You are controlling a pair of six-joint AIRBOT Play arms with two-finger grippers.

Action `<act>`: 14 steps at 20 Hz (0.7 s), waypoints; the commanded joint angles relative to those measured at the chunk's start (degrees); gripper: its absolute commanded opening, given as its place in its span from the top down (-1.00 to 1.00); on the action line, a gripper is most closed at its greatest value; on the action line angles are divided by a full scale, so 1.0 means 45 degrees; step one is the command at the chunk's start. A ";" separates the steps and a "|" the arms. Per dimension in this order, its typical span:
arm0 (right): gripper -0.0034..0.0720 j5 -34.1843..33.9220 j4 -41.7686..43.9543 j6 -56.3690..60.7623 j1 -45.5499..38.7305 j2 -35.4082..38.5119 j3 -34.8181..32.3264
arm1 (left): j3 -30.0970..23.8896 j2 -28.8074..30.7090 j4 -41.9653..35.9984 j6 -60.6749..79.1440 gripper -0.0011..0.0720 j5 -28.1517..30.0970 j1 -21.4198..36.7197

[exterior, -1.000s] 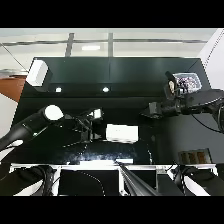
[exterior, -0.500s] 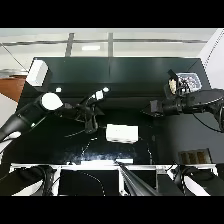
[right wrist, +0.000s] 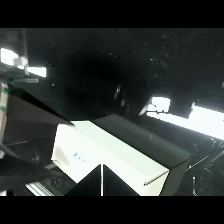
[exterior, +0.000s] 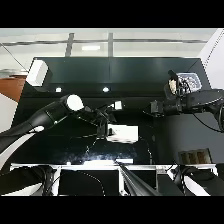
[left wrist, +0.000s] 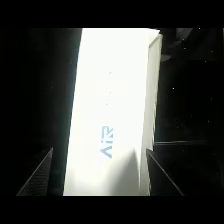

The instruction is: Fold the box and place the chain.

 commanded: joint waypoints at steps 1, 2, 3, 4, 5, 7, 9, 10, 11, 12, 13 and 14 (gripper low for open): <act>0.85 0.0034 -0.0063 0.0005 -0.0005 0.0010 0.0015 | 0.0029 -0.0175 0.0019 0.0160 -0.98 0.0199 -0.0442; 0.85 0.0029 -0.0063 0.0005 0.0000 0.0010 0.0015 | 0.0029 -0.0175 0.0005 0.0160 -0.98 0.0194 -0.0437; 0.85 0.0029 -0.0063 0.0005 0.0000 0.0010 0.0015 | 0.0029 -0.0175 0.0010 0.0155 -0.98 0.0170 -0.0442; 0.85 0.0034 -0.0063 0.0005 -0.0005 0.0010 0.0015 | 0.0024 -0.0175 0.0010 0.0092 -0.98 0.0141 -0.0442; 0.85 0.0034 -0.0063 0.0005 0.0000 0.0010 0.0015 | 0.0005 -0.0175 0.0019 0.0068 -0.98 0.0117 -0.0442; 0.85 0.0039 -0.0063 0.0005 -0.0005 0.0010 0.0015 | -0.0029 -0.0180 0.0107 0.0068 -0.98 0.0126 -0.0442; 0.85 0.0039 -0.0063 0.0005 0.0000 0.0010 0.0015 | -0.0029 -0.0180 0.0102 0.0068 -0.98 0.0126 -0.0442; 0.85 0.0039 -0.0063 0.0005 -0.0005 0.0010 0.0015 | -0.0053 -0.0180 0.0102 0.0068 -0.98 0.0121 -0.0442; 0.85 0.0053 -0.0063 0.0005 0.0000 0.0010 0.0015 | -0.0121 -0.0180 0.0097 0.0068 -0.98 0.0136 -0.0442; 0.85 0.0102 -0.0063 0.0005 0.0000 0.0010 0.0015 | -0.0219 -0.0194 0.0102 0.0073 -0.98 0.0199 -0.0442; 0.85 0.0155 -0.0063 0.0005 -0.0005 0.0010 0.0015 | -0.0311 -0.0204 0.0102 0.0073 -0.98 0.0248 -0.0442; 0.85 0.0209 -0.0063 0.0005 0.0000 0.0010 0.0015 | -0.0359 -0.0204 0.0097 0.0073 -0.98 0.0267 -0.0442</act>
